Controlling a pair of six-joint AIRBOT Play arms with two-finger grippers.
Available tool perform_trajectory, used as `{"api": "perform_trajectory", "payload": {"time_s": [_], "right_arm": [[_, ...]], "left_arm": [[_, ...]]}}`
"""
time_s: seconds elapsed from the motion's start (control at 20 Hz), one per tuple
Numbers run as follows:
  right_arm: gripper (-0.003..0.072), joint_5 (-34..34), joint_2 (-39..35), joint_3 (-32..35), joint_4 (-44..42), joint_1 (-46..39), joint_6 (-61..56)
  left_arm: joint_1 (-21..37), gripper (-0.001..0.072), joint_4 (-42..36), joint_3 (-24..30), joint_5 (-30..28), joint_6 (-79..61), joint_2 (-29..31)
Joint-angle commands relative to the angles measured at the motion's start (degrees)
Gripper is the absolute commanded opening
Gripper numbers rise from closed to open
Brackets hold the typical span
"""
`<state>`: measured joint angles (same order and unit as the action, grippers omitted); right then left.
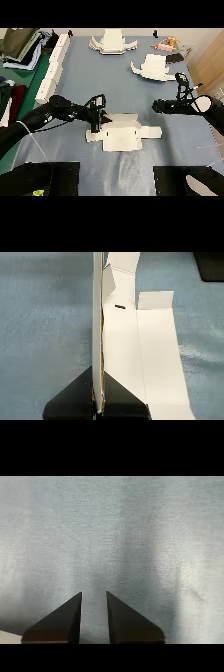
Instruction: Fold the box.
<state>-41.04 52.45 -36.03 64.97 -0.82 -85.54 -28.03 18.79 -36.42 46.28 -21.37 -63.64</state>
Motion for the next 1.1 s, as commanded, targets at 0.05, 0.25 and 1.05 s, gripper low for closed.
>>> {"api": "perform_trajectory", "payload": {"time_s": [0.05,0.25,1.05], "right_arm": [[0.0241,0.50,-0.02,0.04,-0.37,0.02,0.00],[0.0240,0.50,-0.02,0.04,-0.37,0.02,0.02],[0.0240,-2.67,-0.02,0.04,-1.99,0.59,0.04]], "left_arm": [[-5.33,0.0014,0.98,-0.04,-13.29,3.39,-0.20],[-5.57,0.0014,1.90,0.09,-8.55,7.87,-0.22],[-5.57,0.0014,7.21,0.44,0.90,12.31,-2.45]]}}
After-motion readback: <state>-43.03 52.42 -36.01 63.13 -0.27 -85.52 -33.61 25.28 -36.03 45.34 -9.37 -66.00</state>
